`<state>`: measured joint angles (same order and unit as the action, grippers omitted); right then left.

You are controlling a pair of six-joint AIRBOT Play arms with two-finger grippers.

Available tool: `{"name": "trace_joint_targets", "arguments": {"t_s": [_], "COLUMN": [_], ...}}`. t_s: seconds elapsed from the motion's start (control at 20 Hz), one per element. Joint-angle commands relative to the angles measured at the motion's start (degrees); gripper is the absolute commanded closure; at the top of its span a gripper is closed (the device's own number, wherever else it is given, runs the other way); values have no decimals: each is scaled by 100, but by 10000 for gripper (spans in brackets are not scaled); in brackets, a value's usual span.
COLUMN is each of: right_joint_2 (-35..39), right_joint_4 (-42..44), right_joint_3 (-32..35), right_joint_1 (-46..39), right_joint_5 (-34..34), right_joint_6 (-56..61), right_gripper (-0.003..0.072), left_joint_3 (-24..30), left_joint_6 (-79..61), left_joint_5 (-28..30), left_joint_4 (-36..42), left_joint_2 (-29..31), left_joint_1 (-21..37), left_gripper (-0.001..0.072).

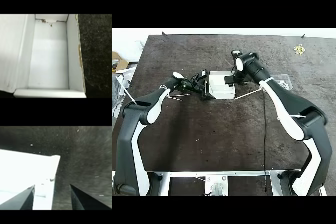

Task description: Fold the box and place the chain.

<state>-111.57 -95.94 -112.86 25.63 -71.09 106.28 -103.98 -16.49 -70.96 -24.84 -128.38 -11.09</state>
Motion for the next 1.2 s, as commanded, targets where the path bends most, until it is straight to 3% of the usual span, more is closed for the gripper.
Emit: {"name": "trace_joint_targets", "arguments": {"t_s": [0.0,0.05,0.1,0.3,0.4,0.6,1.15], "right_joint_2": [573,684,772,785,667,275,-223], "right_joint_4": [-136,-273,-306,-249,105,1023,1443], "right_joint_3": [-11,-9,-9,295,581,719,719], "right_joint_1": [-308,-479,-708,-1794,-2306,-2736,-2662], "right_joint_5": [59,50,2,-50,-9,59,74], "right_joint_6": [-1021,-1113,-1215,-1290,-1335,-1801,-1974], "right_gripper": [203,205,314,322,438,439,439], "left_joint_3": [0,0,0,0,0,0,0], "left_joint_6": [-2,-2,-4,-2,-2,-2,-2], "left_joint_5": [4,2,2,2,4,2,2], "left_joint_4": [0,0,0,0,0,0,0], "left_joint_2": [-2,-2,-2,-2,-2,-2,-2], "left_joint_1": [2,2,2,2,2,2,2], "left_gripper": [476,476,476,476,476,476,476]}}
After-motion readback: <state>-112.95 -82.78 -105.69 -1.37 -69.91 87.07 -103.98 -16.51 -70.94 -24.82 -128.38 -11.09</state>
